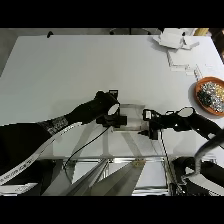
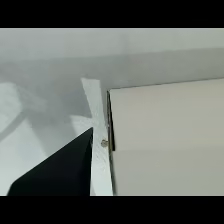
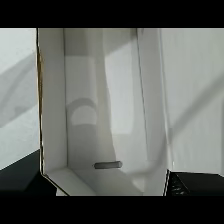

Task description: Fold the box and place the chain.

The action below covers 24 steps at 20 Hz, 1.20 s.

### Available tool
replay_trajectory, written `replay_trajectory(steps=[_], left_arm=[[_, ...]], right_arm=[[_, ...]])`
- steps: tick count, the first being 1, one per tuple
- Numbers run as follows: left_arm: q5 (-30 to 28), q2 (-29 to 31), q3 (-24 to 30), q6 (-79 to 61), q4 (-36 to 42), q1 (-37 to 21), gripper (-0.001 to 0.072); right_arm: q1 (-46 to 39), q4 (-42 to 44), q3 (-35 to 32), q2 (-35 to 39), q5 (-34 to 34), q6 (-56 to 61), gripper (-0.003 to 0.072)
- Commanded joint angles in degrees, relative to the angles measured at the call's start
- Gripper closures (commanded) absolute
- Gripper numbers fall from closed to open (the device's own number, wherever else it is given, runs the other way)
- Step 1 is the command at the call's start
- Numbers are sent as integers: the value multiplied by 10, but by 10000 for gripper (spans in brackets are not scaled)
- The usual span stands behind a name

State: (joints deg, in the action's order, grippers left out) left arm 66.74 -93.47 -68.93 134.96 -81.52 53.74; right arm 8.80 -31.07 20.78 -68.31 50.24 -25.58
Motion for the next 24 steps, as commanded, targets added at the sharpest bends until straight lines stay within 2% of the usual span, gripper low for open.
replay_trajectory(steps=[1,3,6,10,12,13,16,17,18,21,22,23,24], left_arm=[[15,-8,-4,32,-17,1,508],[17,-12,-5,32,-16,3,515],[21,-23,-23,31,-17,7,700],[37,-38,-41,31,-17,10,708],[39,-39,-41,31,-17,10,663],[40,-38,-41,31,-16,10,597],[41,-38,-41,31,-14,10,593],[43,-38,-41,31,-14,10,606],[45,-38,-41,30,-14,10,702],[51,-38,-41,28,-14,9,706],[51,-38,-41,28,-14,9,665],[51,-35,-41,27,-14,9,543],[56,-30,-41,14,-12,9,451]], right_arm=[[0,-2,0,0,-1,0,275],[0,-2,0,0,-1,0,275],[0,-2,0,0,-1,0,275],[0,-2,0,0,-1,0,275],[0,-2,0,0,-1,0,275],[0,-2,0,0,-1,0,275],[0,-2,0,0,-1,0,275],[0,-2,0,0,-1,0,275],[0,-2,0,0,-1,0,275],[0,-2,0,0,-1,0,275],[0,-2,0,0,-1,0,275],[0,-2,0,0,-1,0,275],[0,-2,0,0,-1,0,275]])
